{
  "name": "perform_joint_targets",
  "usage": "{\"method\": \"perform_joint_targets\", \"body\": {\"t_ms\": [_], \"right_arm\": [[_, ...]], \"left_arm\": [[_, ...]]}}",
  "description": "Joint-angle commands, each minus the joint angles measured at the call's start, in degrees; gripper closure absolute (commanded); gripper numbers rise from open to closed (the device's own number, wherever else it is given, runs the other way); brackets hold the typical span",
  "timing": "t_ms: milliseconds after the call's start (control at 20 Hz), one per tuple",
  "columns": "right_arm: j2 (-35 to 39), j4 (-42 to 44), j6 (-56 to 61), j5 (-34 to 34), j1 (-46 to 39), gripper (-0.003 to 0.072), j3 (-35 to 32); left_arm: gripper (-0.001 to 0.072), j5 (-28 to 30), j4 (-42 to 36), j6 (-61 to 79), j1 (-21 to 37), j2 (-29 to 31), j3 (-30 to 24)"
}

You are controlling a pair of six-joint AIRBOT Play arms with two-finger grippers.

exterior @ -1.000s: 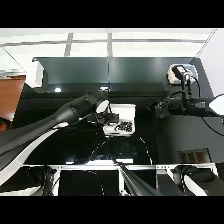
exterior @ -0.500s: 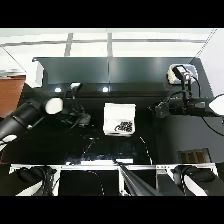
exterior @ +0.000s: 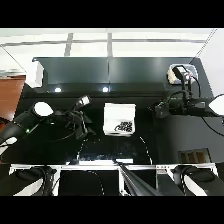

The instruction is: Fold the box and place the chain.

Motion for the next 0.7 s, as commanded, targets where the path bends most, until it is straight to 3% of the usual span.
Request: {"method": "perform_joint_targets", "body": {"t_ms": [0,100,400,650], "right_arm": [[0.0,0.0,0.8,0.0,0.0,0.0371,0.0],[0.0,0.0,1.4,0.0,0.0,0.0371,0.0],[0.0,0.0,1.6,0.0,0.0,0.0371,0.0],[0.0,0.2,1.6,0.1,0.0,0.0371,0.0]], "left_arm": [[-0.0007,6.0,0.2,23.4,-3.0,-2.1,-0.3],[-0.0006,7.9,-1.5,23.5,-3.3,-4.7,0.5],[-0.0006,5.8,-8.4,23.6,-3.2,-12.3,4.7],[-0.0006,5.9,-8.7,24.2,-4.2,-14.7,5.5]]}}
